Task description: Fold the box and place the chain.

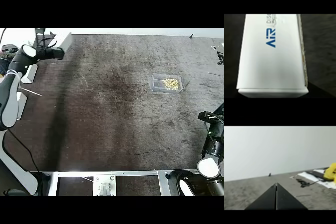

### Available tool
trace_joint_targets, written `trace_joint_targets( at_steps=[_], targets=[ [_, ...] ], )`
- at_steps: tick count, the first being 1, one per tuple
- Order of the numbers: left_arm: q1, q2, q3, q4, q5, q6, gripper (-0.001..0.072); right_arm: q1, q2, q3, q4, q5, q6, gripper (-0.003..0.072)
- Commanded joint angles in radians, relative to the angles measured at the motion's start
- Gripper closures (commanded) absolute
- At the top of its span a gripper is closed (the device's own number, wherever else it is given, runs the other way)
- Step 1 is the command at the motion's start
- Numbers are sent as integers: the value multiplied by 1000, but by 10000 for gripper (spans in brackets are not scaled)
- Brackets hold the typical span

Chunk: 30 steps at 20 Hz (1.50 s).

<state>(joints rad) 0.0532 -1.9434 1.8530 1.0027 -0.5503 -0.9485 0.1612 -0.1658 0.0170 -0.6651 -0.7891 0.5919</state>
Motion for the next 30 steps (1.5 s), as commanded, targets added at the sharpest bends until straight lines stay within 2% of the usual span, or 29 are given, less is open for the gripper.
trace_joint_targets(
  at_steps=[1,6,9,10,13,18,20,24,30],
  targets=[
    [59,8,-75,101,34,-127,704,0,0,0,-1,-66,0,678],
    [88,51,-253,222,146,-252,704,0,0,0,-1,-65,0,678],
    [95,84,-337,224,228,-251,704,0,0,0,-1,-65,0,678],
    [104,84,-348,220,216,-256,704,0,0,0,-1,-65,0,678],
    [137,84,-373,219,212,-248,704,0,0,0,-1,-65,0,678],
    [143,64,-375,212,272,-247,704,0,0,0,-1,-65,0,678],
    [144,43,-375,212,272,-241,704,0,0,0,-1,-65,0,678],
    [142,25,-375,126,267,-142,704,0,0,0,-1,-65,0,678],
    [144,5,-375,115,226,-133,700,0,0,0,-1,-65,0,678]
  ],
)
